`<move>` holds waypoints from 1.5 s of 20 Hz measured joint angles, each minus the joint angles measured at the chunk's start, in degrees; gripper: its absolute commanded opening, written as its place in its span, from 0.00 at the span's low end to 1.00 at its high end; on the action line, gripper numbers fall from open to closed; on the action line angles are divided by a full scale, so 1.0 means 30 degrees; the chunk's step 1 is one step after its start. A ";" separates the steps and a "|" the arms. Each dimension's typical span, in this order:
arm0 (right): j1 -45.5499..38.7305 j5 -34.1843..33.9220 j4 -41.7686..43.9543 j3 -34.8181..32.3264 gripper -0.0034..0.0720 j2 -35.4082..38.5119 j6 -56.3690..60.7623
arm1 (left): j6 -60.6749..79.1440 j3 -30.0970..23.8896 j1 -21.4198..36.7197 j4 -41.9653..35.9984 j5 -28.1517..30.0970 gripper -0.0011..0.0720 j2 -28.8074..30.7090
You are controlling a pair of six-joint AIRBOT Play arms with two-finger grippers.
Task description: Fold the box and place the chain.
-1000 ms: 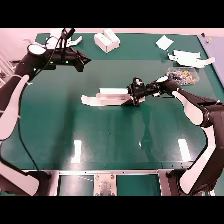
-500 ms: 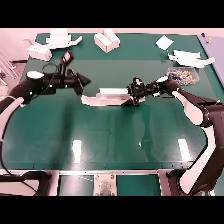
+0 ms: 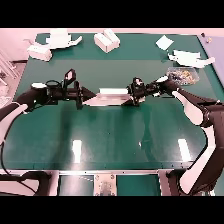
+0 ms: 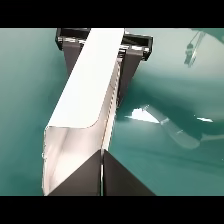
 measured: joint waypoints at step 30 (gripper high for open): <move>0.0000 0.0000 0.0000 0.0000 0.83 -0.0007 0.0007 | 0.2914 0.5676 -0.2543 -0.3279 0.4772 0.04 -0.6251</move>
